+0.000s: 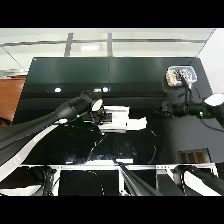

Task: Fold the box and place the chain.

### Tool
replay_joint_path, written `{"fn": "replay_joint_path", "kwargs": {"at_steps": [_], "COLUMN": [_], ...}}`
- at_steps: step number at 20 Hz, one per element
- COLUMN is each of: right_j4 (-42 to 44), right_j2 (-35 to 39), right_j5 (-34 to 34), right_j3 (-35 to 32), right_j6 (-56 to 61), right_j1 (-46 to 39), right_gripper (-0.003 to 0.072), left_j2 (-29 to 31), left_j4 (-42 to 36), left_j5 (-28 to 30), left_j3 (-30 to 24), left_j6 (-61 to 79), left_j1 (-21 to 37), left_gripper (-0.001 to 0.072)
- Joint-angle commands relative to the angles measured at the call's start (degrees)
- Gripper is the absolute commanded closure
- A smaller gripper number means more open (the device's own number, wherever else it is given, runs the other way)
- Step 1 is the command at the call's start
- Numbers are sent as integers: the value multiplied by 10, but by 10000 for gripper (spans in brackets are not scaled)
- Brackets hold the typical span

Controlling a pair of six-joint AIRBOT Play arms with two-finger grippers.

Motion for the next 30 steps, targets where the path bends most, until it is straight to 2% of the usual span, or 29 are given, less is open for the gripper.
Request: {"fn": "replay_joint_path", "kwargs": {"at_steps": [1, 5, 8, 12, 13, 14, 15, 18, 21, 23, 24, 25, 30], "right_j4": [69, 116, 147, 147, 147, 147, 148, 165, 158, 116, 88, 67, -80], "right_j2": [-51, -125, -136, -136, -136, -136, -136, -136, -136, -136, -136, -136, -136], "right_j5": [17, -37, -50, 24, 44, 61, 72, 74, 44, 21, 15, 10, -10], "right_j3": [-70, -68, -54, 7, 25, 38, 49, 55, 59, 76, 88, 98, 137], "right_j6": [57, 21, -11, -50, -54, -55, -55, -55, -47, -16, 7, 27, 170], "right_j1": [-16, 108, 152, 156, 156, 156, 156, 171, 201, 226, 240, 250, 315], "right_gripper": [668, 668, 668, 663, 480, 209, 132, 158, 160, 162, 288, 326, 325], "left_j2": [0, 0, 0, 0, 0, 0, 0, 0, 0, 0, 0, 0, 0], "left_j4": [0, 1, 0, 0, 0, 0, 0, 0, 0, 0, 0, 0, 0], "left_j5": [8, 8, 8, 8, 8, 8, 8, 8, 8, 8, 8, 8, 8], "left_j3": [0, 0, 0, 0, 0, 0, 0, 0, 0, 0, 0, 0, 0], "left_j6": [0, 0, 0, 0, 0, 0, 0, 0, 0, 0, 0, 0, 0], "left_j1": [0, 0, 0, 0, 0, 0, 0, 0, 0, 0, 0, 0, 0], "left_gripper": [683, 683, 683, 683, 683, 683, 683, 683, 683, 683, 683, 683, 683]}}
